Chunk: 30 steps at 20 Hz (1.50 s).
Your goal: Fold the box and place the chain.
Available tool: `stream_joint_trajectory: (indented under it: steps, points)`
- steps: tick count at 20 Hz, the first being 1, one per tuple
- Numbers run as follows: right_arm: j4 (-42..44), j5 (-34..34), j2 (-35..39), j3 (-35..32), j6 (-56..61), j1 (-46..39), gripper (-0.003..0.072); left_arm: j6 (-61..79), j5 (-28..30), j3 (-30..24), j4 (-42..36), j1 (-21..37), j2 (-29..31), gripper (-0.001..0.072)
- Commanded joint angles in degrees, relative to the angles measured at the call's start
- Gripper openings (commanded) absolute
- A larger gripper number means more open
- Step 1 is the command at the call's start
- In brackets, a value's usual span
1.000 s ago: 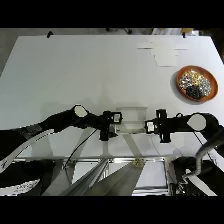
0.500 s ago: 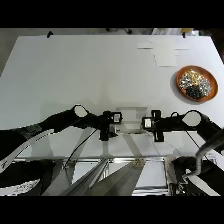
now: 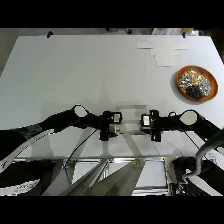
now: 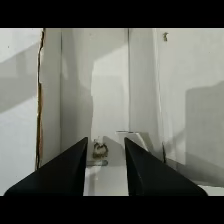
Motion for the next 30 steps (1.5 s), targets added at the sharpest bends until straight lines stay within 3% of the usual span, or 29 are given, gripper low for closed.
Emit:
stream_joint_trajectory:
  steps: [1,3,6,8,14,18,21,30]
  points:
    - [0.0,0.6,-0.3,-0.1,-0.2,0.0,0.0374,0.0,0.0,0.0,0.0,0.0,0.0,0.021]
    - [0.0,1.4,-0.2,-0.1,-0.1,0.0,0.0411,0.0,0.0,0.0,0.0,0.0,0.0,0.021]
    - [-0.8,2.3,2.3,-0.1,4.2,0.0,0.0374,0.0,0.0,0.0,0.0,0.0,0.0,0.021]
    - [-4.5,2.2,6.2,-0.1,13.9,0.0,0.0016,0.0,0.0,0.0,0.0,0.0,0.0,0.021]
    - [-20.4,2.1,14.1,2.1,44.1,0.0,0.002,0.0,0.0,0.0,0.0,0.0,0.0,0.021]
    - [-21.7,4.6,11.4,9.2,66.3,-6.2,0.002,0.0,0.0,0.0,0.0,0.0,0.0,0.021]
    - [-22.5,6.8,8.5,9.6,79.9,-14.2,0.0019,0.0,0.0,0.0,0.0,0.0,0.0,0.021]
    - [-22.6,16.7,-3.2,8.5,86.6,-17.0,0.0018,0.0,0.0,0.0,0.0,0.0,0.0,0.021]
